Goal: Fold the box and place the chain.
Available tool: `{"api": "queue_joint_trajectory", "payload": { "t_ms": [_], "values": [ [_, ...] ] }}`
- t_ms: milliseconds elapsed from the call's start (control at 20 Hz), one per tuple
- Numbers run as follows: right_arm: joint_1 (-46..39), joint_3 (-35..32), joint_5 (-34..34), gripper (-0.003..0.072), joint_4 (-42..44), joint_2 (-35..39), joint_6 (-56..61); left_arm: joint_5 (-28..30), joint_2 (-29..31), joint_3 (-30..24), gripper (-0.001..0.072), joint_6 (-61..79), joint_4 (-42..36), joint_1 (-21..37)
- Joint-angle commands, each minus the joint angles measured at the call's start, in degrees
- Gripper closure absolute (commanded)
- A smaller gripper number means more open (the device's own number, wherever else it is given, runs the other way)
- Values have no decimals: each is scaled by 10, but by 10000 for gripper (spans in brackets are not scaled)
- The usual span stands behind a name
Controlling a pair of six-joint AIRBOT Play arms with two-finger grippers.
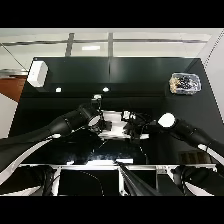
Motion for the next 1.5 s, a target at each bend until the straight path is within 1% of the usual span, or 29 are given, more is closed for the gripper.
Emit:
{"api": "queue_joint_trajectory", "payload": {
  "t_ms": [0, 200, 250, 300, 350, 400, 450, 500, 550, 650, 700, 750, 900, 950, 1050, 1100, 1150, 1200, 1300, 1350, 1450],
  "values": [
    [19, 0, -37, 503, 22, -13, 2, 2, 0, 0, 681, 0, -2, 0],
    [19, 0, -37, 501, 20, -13, 2, 2, 0, 0, 681, 0, -3, 0],
    [19, 0, -37, 455, 20, -13, 2, 2, 0, 0, 681, 0, -2, 0],
    [19, 0, -37, 346, 20, -13, 2, 1, 0, 0, 681, 0, -2, 0],
    [19, 0, -37, 340, 20, -13, 2, 1, 0, 0, 681, 0, -2, 0],
    [19, 0, -37, 451, 20, -13, 2, 1, 0, 0, 681, 0, -2, 0],
    [19, 0, -37, 409, 21, -13, 2, 1, 0, 0, 681, 0, -2, 0],
    [19, 0, -41, 266, 21, -13, 2, 1, 0, 0, 681, 0, -2, 0],
    [19, 0, -42, 325, 21, -13, 2, 1, 0, 0, 681, 0, -3, 0],
    [18, 1, -41, 624, 20, -8, 3, 1, 0, 0, 681, 0, -3, -1],
    [12, 1, -33, 637, 17, 4, 17, -1, 0, 0, 681, 0, -3, -1],
    [-1, 1, -19, 638, -1, 26, 60, -1, 0, 0, 681, 0, -2, -1],
    [-79, 1, 61, 638, -105, 114, 247, -1, 0, 0, 681, 0, -2, -1],
    [-115, 1, 87, 638, -139, 143, 319, -1, 0, 0, 681, 0, -2, -1],
    [-206, 1, 124, 640, -220, 190, 502, -1, 0, 0, 681, 0, -2, -1],
    [-258, 1, 144, 640, -257, 198, 595, 0, 0, 0, 681, 0, -2, -1],
    [-314, -3, 167, 640, -283, 197, 661, -1, 0, 0, 681, 0, -2, -1],
    [-362, -15, 176, 640, -286, 195, 699, -1, 0, 0, 681, 0, -3, -1],
    [-437, -55, 184, 640, -252, 187, 714, -1, 0, 0, 681, 0, -2, -1],
    [-459, -78, 194, 641, -219, 176, 713, 0, 0, 0, 681, 0, -2, -1],
    [-463, -113, 224, 641, -152, 144, 673, -1, 0, 0, 682, 0, -3, -1]
  ]
}}
